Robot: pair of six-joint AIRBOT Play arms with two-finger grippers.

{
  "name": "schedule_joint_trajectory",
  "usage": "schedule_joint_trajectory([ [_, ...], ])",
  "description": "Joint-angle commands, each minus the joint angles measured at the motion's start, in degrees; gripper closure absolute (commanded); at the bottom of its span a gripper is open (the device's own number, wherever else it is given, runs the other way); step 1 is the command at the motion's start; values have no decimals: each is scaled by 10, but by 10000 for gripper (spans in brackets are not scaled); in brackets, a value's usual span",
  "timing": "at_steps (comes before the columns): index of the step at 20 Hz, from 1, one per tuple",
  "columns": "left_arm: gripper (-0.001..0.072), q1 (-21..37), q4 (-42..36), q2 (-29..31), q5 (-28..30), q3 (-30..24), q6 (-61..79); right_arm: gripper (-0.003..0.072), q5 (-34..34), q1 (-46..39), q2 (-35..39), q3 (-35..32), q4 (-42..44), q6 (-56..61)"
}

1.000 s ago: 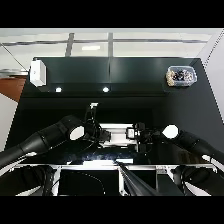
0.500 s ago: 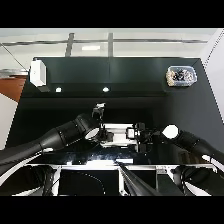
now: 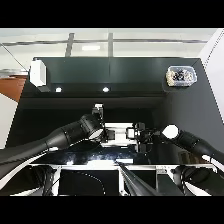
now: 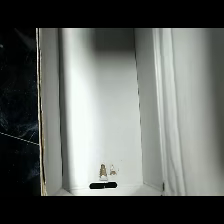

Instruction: Fold the box and place the chain.

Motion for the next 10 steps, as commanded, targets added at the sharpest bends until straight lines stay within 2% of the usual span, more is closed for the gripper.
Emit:
schedule_joint_trajectory([
  [1,423,1,-5,-17,-12,1,-15,287,0,1,0,0,0,0],
  [10,425,1,-5,-23,7,1,-14,286,0,0,0,0,0,0],
])
